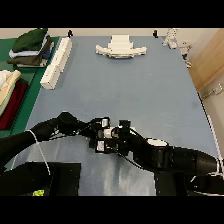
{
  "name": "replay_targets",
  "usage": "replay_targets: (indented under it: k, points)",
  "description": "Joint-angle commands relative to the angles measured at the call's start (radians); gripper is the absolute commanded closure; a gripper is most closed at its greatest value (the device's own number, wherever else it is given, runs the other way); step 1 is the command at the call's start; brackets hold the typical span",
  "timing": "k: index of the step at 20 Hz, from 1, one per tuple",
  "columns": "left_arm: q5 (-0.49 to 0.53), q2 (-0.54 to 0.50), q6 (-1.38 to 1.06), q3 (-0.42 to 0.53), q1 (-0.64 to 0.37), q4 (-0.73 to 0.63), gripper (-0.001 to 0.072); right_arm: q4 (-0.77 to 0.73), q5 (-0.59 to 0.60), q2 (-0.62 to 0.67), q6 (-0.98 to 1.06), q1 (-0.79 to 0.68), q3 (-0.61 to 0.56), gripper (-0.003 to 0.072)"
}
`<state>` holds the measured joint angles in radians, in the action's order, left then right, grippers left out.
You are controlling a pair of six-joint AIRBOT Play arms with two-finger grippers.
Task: Fold the box.
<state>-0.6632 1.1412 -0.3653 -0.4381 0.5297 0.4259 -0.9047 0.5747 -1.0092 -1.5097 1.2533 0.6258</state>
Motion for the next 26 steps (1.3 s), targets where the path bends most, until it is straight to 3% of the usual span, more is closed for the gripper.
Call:
replay_targets:
  k: [1,19,20,21,22,26]
  points:
    - [0.0,0.0,-0.001,0.0,0.0,0.0,0.0225,-0.019,-0.022,-0.012,0.0,0.001,0.0,0.0409]
    - [0.0,0.0,-0.001,0.0,0.0,0.0,0.0225,-0.092,-0.022,-0.011,-0.002,0.008,-0.014,0.04]
    - [0.0,0.0,-0.001,0.0,0.0,0.0,0.0225,-0.091,-0.025,-0.007,-0.002,0.008,-0.014,0.0387]
    - [-0.001,0.0,-0.001,0.0,0.0,0.0,0.0225,-0.091,-0.029,0.0,-0.002,0.008,-0.014,0.0291]
    - [-0.001,0.0,-0.001,0.0,0.0,0.0,0.0225,-0.091,-0.032,0.007,-0.002,0.008,-0.014,0.0248]
    - [0.0,0.0,-0.001,0.0,0.0,0.0,0.0225,-0.092,-0.032,0.04,0.002,0.008,-0.014,0.0248]
